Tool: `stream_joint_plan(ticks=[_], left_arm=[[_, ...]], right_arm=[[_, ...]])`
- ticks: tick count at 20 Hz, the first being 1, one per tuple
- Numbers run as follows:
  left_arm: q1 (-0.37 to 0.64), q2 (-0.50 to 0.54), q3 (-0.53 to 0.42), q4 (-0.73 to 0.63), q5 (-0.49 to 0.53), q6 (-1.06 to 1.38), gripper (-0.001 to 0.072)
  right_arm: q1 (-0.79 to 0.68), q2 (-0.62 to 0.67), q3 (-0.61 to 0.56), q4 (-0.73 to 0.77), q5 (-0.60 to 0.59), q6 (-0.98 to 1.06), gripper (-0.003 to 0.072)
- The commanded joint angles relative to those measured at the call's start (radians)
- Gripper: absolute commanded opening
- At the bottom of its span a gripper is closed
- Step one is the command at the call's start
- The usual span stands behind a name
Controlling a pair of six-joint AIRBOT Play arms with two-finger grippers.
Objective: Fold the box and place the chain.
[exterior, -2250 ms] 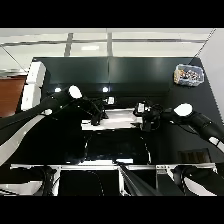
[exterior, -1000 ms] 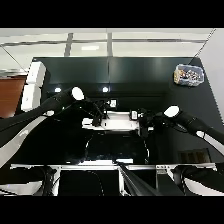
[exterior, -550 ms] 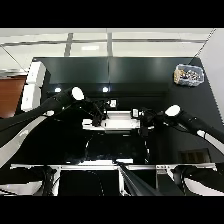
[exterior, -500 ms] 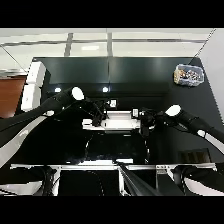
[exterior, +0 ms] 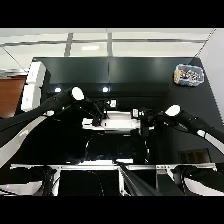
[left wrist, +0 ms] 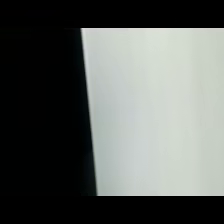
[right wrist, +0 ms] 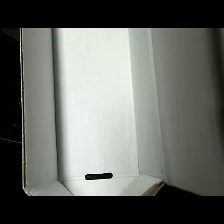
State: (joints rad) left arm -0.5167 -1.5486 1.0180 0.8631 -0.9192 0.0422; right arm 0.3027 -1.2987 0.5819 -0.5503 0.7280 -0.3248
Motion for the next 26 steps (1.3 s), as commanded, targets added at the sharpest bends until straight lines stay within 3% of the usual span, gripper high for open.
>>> stream_joint_plan(ticks=[1, 11, 13, 14, 20, 21, 22, 23, 24, 25, 26], left_arm=[[-0.001, -0.001, 0.000, 0.000, 0.000, 0.000, 0.0032], [-0.001, -0.001, 0.000, 0.000, 0.002, 0.000, 0.0032], [-0.001, -0.001, 0.000, 0.000, 0.002, 0.000, 0.0032], [-0.001, -0.001, 0.000, 0.000, 0.002, 0.000, 0.0032], [0.000, -0.001, 0.008, 0.001, -0.011, -0.003, 0.0035], [0.000, 0.000, 0.021, 0.003, -0.023, -0.014, 0.0080], [0.000, 0.000, 0.038, 0.021, -0.039, -0.026, 0.0245], [0.001, 0.000, 0.060, 0.051, -0.060, -0.066, 0.0391], [0.002, 0.001, 0.081, 0.090, -0.067, -0.127, 0.0460], [0.004, 0.005, 0.105, 0.148, -0.080, -0.197, 0.0522], [0.008, 0.013, 0.123, 0.195, -0.093, -0.257, 0.0528]], right_arm=[[0.003, 0.000, 0.000, -0.010, -0.009, 0.003, 0.0712], [0.003, 0.000, 0.000, -0.011, -0.010, 0.004, 0.0710], [0.003, 0.000, 0.000, -0.011, -0.010, 0.003, 0.0566], [0.003, 0.000, 0.000, -0.011, -0.010, 0.003, 0.0537], [0.003, 0.000, 0.000, -0.008, -0.010, 0.003, 0.0535], [0.003, 0.000, 0.000, -0.008, -0.010, 0.003, 0.0534], [0.003, 0.000, 0.000, -0.008, -0.010, 0.003, 0.0534], [0.003, 0.000, 0.000, -0.008, -0.010, 0.003, 0.0483], [0.003, 0.000, 0.000, -0.008, -0.009, 0.003, 0.0324], [0.003, 0.000, 0.000, -0.008, -0.010, 0.003, 0.0290], [0.003, 0.000, 0.000, -0.008, -0.009, 0.003, 0.0290]])
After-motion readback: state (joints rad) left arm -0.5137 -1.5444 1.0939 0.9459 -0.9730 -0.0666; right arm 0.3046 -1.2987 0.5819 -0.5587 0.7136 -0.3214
